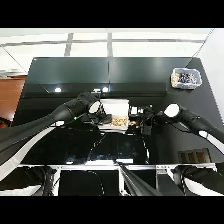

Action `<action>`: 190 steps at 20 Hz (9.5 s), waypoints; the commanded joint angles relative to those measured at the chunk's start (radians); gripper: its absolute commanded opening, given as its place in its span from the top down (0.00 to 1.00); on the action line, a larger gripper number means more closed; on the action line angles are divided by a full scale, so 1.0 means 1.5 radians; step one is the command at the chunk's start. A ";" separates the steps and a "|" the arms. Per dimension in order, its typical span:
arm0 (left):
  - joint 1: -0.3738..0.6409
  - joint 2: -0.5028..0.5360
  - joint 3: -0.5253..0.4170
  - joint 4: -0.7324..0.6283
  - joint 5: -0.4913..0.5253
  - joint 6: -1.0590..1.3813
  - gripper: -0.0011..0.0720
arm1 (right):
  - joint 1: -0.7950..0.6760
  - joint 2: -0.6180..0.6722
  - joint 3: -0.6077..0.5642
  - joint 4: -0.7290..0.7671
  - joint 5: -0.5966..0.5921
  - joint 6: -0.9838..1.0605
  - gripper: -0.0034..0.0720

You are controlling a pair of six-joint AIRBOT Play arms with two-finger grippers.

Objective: Fold the box and place the chain.

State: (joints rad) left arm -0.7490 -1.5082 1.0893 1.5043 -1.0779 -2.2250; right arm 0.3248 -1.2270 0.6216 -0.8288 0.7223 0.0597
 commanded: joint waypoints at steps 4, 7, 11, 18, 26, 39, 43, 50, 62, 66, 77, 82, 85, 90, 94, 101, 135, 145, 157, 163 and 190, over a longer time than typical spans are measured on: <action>0.000 0.000 0.001 0.001 -0.003 -0.001 0.95 | -0.042 0.193 0.028 -0.073 0.118 0.310 0.94; 0.000 0.000 0.001 0.001 -0.003 -0.001 0.95 | -0.042 0.261 0.093 -0.062 0.203 0.414 0.94; -0.001 0.000 0.001 0.001 -0.003 -0.001 0.95 | -0.042 0.271 0.175 0.100 0.221 0.444 0.94; -0.001 0.000 0.001 0.001 -0.003 -0.001 0.95 | 0.011 0.191 0.174 0.266 0.171 0.509 0.94; -0.001 0.000 0.001 0.001 -0.002 -0.001 0.95 | 0.038 0.082 0.176 0.118 0.152 0.547 0.46; -0.003 0.010 0.013 0.003 -0.018 -0.018 0.37 | -0.095 0.115 0.181 0.070 0.415 0.573 0.46; -0.026 0.096 0.004 0.072 -0.055 0.028 0.21 | -0.147 0.119 0.181 0.070 0.428 0.575 0.46; 0.254 0.391 -0.297 0.010 0.065 0.174 0.21 | -0.276 0.130 0.180 0.071 0.431 0.586 0.46; 0.379 0.310 -0.401 -0.629 0.108 1.547 0.21 | -0.275 0.130 0.180 0.083 0.406 0.610 0.46; 0.321 0.259 -0.384 -0.612 0.157 1.657 0.20 | -0.275 0.130 0.180 0.082 0.406 0.612 0.46; 0.316 0.100 -0.266 -0.612 0.129 1.683 0.00 | -0.275 0.130 0.180 0.082 0.401 0.611 0.46; 0.283 0.098 -0.263 -0.612 0.134 1.683 0.00 | -0.275 0.130 0.180 0.086 0.401 0.611 0.46; 0.264 0.095 -0.263 -0.616 0.142 1.683 0.00 | -0.275 0.130 0.180 0.086 0.397 0.611 0.46; 0.244 0.087 -0.263 -0.630 0.143 1.669 0.00 | -0.275 0.130 0.180 0.086 0.396 0.611 0.46; 0.244 0.087 -0.263 -0.646 0.143 1.671 0.00 | -0.269 0.130 0.180 0.086 0.383 0.611 0.46; 0.244 0.087 -0.263 -0.646 0.147 1.671 0.44 | -0.099 0.099 0.178 0.085 0.055 0.688 0.03; 0.244 0.087 -0.263 -0.646 0.137 1.671 0.44 | 0.052 -0.074 0.258 0.028 0.267 0.174 0.10; 0.244 0.087 -0.263 -0.646 0.137 1.671 0.44 | 0.084 -0.074 0.257 -0.035 0.273 0.175 0.69; 0.244 0.087 -0.263 -0.646 0.137 1.671 0.44 | 0.084 -0.074 0.257 -0.042 0.278 0.175 0.59; 0.244 0.087 -0.263 -0.646 0.137 1.671 0.44 | 0.084 -0.074 0.256 -0.042 0.278 0.175 0.58; 0.244 0.087 -0.263 -0.644 0.135 1.671 0.44 | 0.028 -0.090 0.076 0.384 0.158 0.557 0.93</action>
State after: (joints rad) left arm -0.3820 -1.3777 0.6945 0.5354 -0.8745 0.2817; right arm 0.3317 -1.3312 0.7486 -0.2554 1.0550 0.8486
